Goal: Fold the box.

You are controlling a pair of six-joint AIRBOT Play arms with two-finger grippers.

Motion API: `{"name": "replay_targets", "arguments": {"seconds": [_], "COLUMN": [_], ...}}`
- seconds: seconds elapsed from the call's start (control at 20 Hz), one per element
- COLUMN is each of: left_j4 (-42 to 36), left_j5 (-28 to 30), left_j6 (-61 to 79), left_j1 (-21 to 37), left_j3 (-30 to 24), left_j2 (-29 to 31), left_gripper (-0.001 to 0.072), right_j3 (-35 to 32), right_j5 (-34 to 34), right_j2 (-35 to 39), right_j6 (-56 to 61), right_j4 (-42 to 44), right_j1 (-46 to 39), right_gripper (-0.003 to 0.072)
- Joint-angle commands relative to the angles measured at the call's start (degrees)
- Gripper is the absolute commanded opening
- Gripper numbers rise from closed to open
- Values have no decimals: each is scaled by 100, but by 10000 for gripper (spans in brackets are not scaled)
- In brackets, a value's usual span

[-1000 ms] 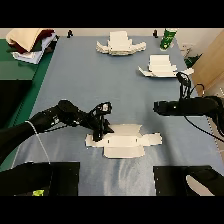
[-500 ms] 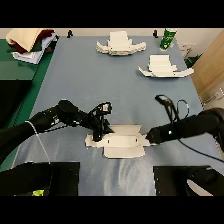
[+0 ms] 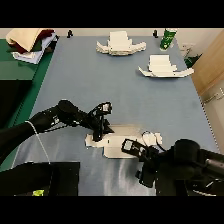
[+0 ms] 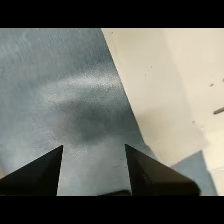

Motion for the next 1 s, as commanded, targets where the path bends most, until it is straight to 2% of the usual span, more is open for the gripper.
{"name": "replay_targets", "arguments": {"seconds": [0.0,0.1,0.35,0.45,0.65,0.85,0.9,0.95], "left_j4": [2,2,2,2,2,2,2,2], "left_j5": [4,2,7,7,4,4,4,4], "left_j6": [2,2,2,2,2,2,2,2], "left_j1": [-4,-4,-4,-4,-4,-4,-4,-4], "left_j3": [-2,-2,-2,0,0,0,-2,0], "left_j2": [-4,-4,-4,-4,-4,-4,-4,-4], "left_gripper": [14,14,14,14,13,14,14,14], "right_j3": [-37,4,68,164,691,796,809,811], "right_j5": [866,1108,1106,890,-48,-304,-455,-579], "right_j2": [-651,-890,-986,-984,-984,-984,-981,-981], "right_j6": [-11,238,1609,1812,2280,3386,3403,3399], "right_j4": [-1384,-1958,-3239,-3272,-3091,-3488,-3491,-3491], "right_j1": [483,483,483,485,485,483,485,483], "right_gripper": [591,592,591,592,591,596,708,720]}}
